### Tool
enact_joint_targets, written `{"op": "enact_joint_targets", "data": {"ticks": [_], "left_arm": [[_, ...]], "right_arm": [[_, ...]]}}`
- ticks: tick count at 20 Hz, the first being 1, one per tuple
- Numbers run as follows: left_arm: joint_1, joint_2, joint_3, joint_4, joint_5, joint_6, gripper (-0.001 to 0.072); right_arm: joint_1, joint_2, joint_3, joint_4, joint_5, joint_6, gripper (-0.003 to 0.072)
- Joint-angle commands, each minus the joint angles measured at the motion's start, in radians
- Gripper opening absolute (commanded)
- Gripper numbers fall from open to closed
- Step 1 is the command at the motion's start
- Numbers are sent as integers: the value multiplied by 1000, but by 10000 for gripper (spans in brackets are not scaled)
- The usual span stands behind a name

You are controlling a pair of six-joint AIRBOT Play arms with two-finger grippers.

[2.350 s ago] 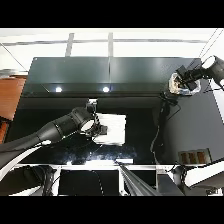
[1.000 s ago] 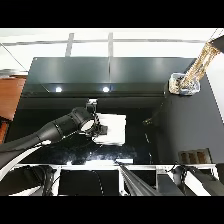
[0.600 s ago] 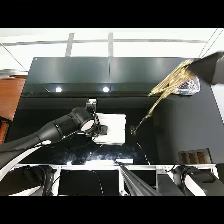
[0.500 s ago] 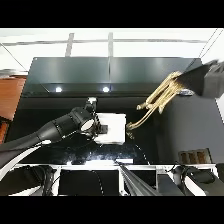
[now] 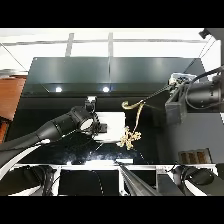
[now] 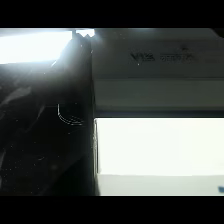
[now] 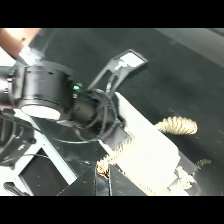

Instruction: Fold the box and place the chain.

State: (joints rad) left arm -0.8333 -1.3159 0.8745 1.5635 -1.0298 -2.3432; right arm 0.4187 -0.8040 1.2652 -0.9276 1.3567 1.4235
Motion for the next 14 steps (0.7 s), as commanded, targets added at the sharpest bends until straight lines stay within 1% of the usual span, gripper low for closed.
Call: {"op": "enact_joint_targets", "data": {"ticks": [1, 4, 7, 11, 14], "left_arm": [[0, 0, 0, 7, 5, 10, 27], [0, 0, 0, 7, 5, 13, 27], [0, 0, 0, 7, 5, 13, 27], [0, 0, 0, 7, 5, 14, 27], [0, 0, 0, 7, 5, 14, 27]], "right_arm": [[32, 1, -11, 34, -43, 13, 20], [32, 1, -28, 56, -67, 13, 20], [37, -5, -94, 113, -110, 11, 20], [127, -43, -192, 113, -225, 10, 20], [208, -126, -208, 96, -288, 8, 21]]}}
